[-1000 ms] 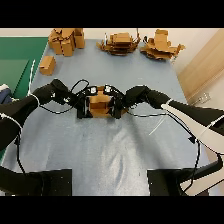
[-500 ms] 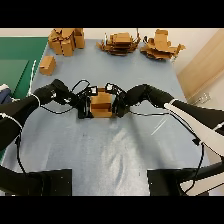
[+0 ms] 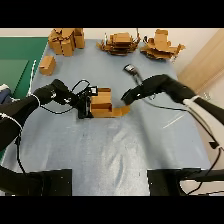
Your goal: Fold the box.
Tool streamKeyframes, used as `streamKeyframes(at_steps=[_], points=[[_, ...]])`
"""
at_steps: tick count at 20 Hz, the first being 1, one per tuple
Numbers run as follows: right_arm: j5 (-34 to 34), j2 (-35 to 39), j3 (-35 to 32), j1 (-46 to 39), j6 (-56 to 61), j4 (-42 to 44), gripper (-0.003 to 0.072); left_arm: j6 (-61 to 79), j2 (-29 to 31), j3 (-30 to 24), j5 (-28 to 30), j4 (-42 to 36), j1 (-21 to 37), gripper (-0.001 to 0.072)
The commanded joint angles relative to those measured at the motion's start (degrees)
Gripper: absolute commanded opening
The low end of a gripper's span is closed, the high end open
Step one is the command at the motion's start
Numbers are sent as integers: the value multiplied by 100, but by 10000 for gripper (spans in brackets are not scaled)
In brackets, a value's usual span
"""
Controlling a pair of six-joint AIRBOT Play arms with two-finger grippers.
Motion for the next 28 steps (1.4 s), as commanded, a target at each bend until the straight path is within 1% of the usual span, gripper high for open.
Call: streamKeyframes(at_steps=[1,3,4,5,6,9,12,16,19,22,28], points=[[-385,487,-175,-1014,1491,393,4,0,4,-2,2,52,4,364],[-1220,404,-319,-1567,2004,428,4,2,4,-2,4,76,4,364],[-1602,234,-354,-1714,2031,487,4,0,4,-2,4,79,4,364],[-1853,31,-354,-1746,2006,575,4,2,4,-2,7,81,4,364],[-1926,-179,-354,-1718,1937,765,4,2,4,0,7,81,4,364],[-1843,-837,-345,-1327,1504,1659,4,0,4,-2,-11,94,4,364],[-1613,-1318,-304,-769,1471,1947,4,0,4,0,-13,94,4,364],[-1443,-1582,-208,-310,1530,2013,4,0,4,0,-15,94,4,364],[-1493,-1609,-179,-243,1475,2181,4,0,4,0,-13,94,4,364],[-1657,-1561,-35,-243,1119,2448,6,0,4,0,-15,94,4,364],[-1799,-1174,52,-245,1003,2498,9,0,4,0,-15,92,0,364]])
